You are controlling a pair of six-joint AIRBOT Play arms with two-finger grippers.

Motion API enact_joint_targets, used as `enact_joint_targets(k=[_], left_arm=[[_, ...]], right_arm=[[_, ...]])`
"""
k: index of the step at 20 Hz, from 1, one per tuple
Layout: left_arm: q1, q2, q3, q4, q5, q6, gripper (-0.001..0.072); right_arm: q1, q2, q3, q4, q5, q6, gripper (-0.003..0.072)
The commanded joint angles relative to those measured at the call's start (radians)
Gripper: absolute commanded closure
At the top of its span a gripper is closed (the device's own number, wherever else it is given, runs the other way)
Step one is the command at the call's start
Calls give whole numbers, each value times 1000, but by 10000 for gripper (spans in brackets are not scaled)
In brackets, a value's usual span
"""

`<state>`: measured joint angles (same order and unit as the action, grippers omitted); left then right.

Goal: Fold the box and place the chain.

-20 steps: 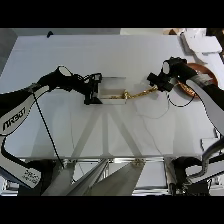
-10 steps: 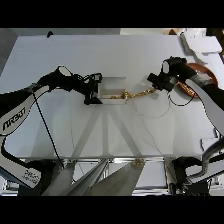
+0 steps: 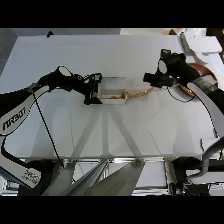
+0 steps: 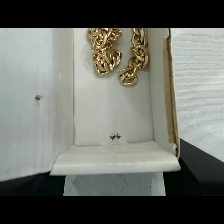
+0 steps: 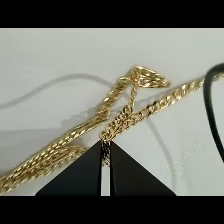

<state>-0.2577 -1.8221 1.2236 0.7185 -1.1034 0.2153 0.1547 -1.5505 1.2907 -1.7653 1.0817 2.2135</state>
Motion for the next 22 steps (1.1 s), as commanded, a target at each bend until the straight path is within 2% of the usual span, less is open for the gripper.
enact_joint_targets(k=[1,8,15,18,22], left_arm=[[1,1,0,0,0,0,434],[0,1,0,0,0,0,434],[1,0,0,0,0,0,434],[0,1,0,0,0,0,434],[0,1,0,0,0,0,434]], right_arm=[[50,103,0,-42,37,-74,673],[179,278,0,-37,77,-204,673],[325,299,0,21,76,-347,672],[356,299,0,24,16,-381,674],[357,299,0,92,-186,-390,675]])
